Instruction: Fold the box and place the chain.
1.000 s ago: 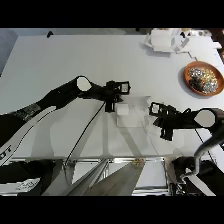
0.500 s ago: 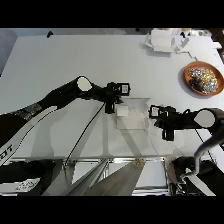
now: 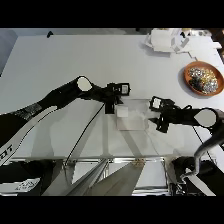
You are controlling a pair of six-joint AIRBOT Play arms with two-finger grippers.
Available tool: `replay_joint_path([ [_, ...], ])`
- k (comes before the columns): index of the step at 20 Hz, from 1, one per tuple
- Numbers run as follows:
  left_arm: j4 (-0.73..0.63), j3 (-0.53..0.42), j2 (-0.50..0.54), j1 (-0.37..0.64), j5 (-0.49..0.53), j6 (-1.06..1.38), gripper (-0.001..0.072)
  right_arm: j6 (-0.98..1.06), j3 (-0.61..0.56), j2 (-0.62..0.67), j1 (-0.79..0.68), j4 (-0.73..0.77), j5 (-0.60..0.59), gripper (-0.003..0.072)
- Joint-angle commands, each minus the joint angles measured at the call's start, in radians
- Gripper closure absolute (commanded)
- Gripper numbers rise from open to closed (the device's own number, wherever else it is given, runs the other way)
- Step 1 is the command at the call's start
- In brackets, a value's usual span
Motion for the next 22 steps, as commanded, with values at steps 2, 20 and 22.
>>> replay_joint_path([
  [2, 0.000, 0.001, 0.000, 0.000, -0.010, 0.026, 0.0703, 0.065, 0.000, -0.034, 0.001, 0.044, -0.297, 0.0267],
  [20, 0.005, 0.001, 0.001, 0.000, -0.056, 0.064, 0.0702, -0.337, 0.002, -0.180, 0.001, 0.351, -0.212, 0.0671],
  [22, 0.013, 0.001, 0.005, 0.004, -0.052, 0.055, 0.0692, -0.337, 0.002, -0.180, 0.001, 0.351, -0.215, 0.0671],
])
